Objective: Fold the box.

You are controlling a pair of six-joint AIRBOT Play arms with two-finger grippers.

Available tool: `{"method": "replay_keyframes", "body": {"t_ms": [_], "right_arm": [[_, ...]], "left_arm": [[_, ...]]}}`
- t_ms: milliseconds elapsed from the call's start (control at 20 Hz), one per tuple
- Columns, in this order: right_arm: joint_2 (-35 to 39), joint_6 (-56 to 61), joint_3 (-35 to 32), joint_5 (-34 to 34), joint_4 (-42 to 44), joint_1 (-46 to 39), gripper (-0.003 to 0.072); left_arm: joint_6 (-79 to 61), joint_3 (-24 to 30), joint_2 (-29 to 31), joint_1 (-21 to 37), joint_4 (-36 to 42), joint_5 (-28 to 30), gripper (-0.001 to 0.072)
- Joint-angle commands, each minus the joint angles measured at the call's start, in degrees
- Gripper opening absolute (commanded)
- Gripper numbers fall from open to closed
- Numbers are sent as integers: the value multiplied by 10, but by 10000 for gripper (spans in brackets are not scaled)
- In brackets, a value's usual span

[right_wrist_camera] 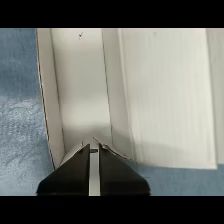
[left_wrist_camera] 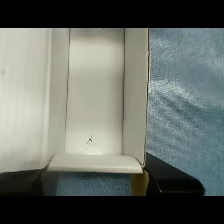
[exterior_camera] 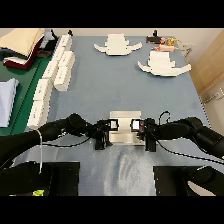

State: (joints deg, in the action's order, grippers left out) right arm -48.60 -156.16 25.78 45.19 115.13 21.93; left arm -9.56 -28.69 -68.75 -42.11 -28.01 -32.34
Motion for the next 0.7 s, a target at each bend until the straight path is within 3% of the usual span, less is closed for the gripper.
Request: {"method": "replay_keyframes", "body": {"t_ms": [0,100,450,500,550,650], "right_arm": [[-9,-5,0,-19,4,3,124],[-23,-3,0,-18,10,3,606],[-27,33,6,-11,0,3,628],[-27,58,11,-3,-15,3,618],[-27,89,19,13,-34,3,504],[-28,187,36,66,-79,3,100]], "left_arm": [[0,0,0,0,0,0,467],[0,0,1,0,0,0,467],[0,0,1,0,0,0,467],[0,0,1,0,0,0,467],[0,0,0,0,0,0,467],[0,0,0,0,0,0,467]]}}
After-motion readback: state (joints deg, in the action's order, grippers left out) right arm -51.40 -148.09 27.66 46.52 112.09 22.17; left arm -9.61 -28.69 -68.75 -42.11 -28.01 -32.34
